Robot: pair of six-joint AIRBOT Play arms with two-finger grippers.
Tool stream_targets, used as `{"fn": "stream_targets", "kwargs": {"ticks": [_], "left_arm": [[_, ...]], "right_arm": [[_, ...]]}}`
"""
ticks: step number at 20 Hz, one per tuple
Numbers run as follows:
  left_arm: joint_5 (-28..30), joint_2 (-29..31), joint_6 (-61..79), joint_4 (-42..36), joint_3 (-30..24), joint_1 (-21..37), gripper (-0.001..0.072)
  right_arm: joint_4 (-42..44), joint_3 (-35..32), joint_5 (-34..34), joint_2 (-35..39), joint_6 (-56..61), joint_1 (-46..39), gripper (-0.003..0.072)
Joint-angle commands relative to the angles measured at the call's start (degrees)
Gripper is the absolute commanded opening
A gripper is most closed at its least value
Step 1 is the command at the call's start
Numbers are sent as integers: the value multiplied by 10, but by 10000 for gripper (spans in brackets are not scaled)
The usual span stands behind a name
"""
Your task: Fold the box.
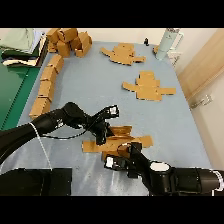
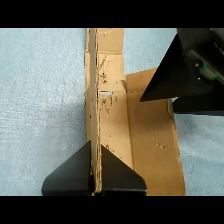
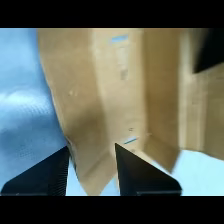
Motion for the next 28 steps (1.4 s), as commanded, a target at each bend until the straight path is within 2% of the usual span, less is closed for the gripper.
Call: {"fn": "stream_targets", "kwargs": {"ticks": [1,3,4,5,6,11,13,16,19,23,26,28], "left_arm": [[0,0,0,0,0,0,15],[0,0,0,0,0,0,15],[0,0,0,0,0,0,15],[0,0,0,0,0,0,15],[0,0,0,0,0,0,15],[0,0,0,0,0,0,15],[0,0,0,0,0,0,15],[0,0,0,0,0,0,15],[0,0,0,0,0,0,15],[0,0,0,0,0,0,15],[0,0,0,0,0,0,15],[0,0,0,0,0,0,15]], "right_arm": [[-75,2,-5,10,71,0,424],[-81,2,-4,10,81,0,427],[-78,2,-6,10,81,0,475],[-79,2,-12,10,89,0,612],[-82,2,-19,10,108,0,712],[-84,2,-39,11,124,0,713],[-115,2,-55,14,138,0,720],[-97,-8,-38,43,140,-43,720],[-64,-49,58,113,29,-111,720],[53,-71,147,158,-167,-226,720],[233,-71,198,146,-402,-323,720],[425,-71,204,130,-607,-401,720]]}}
